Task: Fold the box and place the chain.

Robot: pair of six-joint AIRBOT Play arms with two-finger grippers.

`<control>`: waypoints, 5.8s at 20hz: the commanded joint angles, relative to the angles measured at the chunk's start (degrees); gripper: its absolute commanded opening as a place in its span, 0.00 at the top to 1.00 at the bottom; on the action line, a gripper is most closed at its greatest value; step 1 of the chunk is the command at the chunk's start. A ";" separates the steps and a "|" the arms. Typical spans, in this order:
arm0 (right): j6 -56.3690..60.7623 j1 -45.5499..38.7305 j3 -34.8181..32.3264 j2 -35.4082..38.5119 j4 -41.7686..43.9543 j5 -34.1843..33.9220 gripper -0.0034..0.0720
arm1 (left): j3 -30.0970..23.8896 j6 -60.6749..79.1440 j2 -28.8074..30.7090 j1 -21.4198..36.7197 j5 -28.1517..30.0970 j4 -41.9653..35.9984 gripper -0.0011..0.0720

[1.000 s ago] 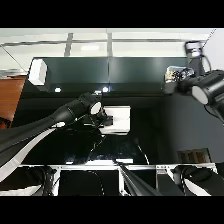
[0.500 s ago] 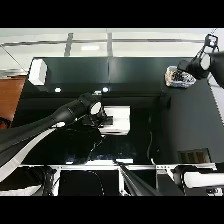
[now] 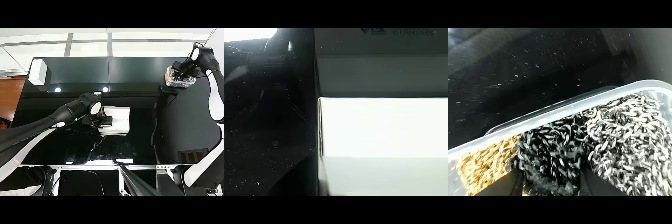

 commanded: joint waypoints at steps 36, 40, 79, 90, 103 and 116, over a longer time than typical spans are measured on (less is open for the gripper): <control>-26.75 27.30 -4.63 47.47 30.01 39.10 0.93 | 0.02 0.00 0.04 -0.02 -0.28 -0.04 0.95; -27.87 32.20 -13.64 47.52 33.07 35.39 0.93 | 0.02 0.00 0.04 -0.02 -0.24 -0.02 0.95; -6.54 3.52 -50.73 35.36 11.43 -24.87 0.02 | 0.02 0.00 0.04 -0.02 -0.22 -0.04 0.95; -12.50 3.43 -34.05 19.78 19.10 -11.54 0.93 | 0.02 0.00 0.04 -0.02 -0.39 -0.07 0.95; -28.59 3.50 -34.16 67.54 29.03 11.43 0.94 | 0.02 0.00 0.04 -0.02 -1.55 -0.04 0.95; -34.38 13.03 -34.12 68.67 59.01 12.87 0.94 | 0.02 0.00 0.04 -0.02 -1.55 -0.04 0.95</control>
